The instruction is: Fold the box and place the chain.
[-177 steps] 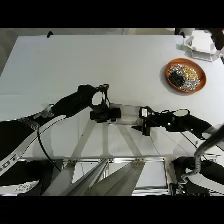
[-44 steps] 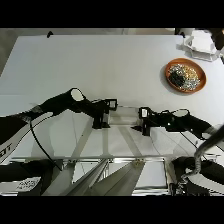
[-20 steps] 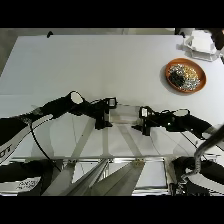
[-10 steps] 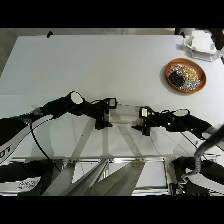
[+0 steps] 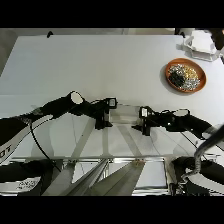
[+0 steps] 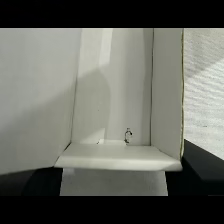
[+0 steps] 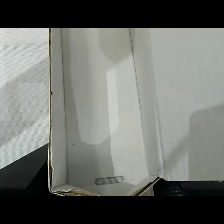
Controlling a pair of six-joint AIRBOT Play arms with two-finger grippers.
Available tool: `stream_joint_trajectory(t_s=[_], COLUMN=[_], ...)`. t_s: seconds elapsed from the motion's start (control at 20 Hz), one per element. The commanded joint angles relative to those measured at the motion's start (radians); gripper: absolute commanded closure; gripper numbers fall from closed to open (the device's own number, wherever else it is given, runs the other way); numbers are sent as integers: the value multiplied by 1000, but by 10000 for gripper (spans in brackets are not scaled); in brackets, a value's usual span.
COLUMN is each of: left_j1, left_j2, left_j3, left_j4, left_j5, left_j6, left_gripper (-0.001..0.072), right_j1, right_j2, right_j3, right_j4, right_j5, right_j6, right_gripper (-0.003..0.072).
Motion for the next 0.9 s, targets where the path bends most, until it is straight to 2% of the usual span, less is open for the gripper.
stream_joint_trajectory(t_s=[0.0, 0.55, 0.6, 0.65, 0.7, 0.85], left_j1=[0, 0, 0, 0, 0, 0], left_j2=[-1, -1, -1, -1, -1, -1], left_j3=[0, 0, 0, 0, 0, 0], left_j4=[0, 0, 0, 0, 0, 0], left_j5=[1, 1, 1, 1, 1, 0], left_j6=[0, 0, 0, 0, 0, 0], left_gripper=[437, 437, 437, 437, 437, 437], right_j1=[1, 1, 1, 1, 1, 1], right_j2=[1, 1, 1, 1, 2, 26], right_j3=[0, 0, 0, 0, 0, 0], right_j4=[0, 0, -1, 0, 0, -2], right_j5=[0, 27, 23, 22, 21, 12], right_j6=[0, 1, 1, 1, 1, 2], right_gripper=[250, 247, 163, 30, -7, -8])
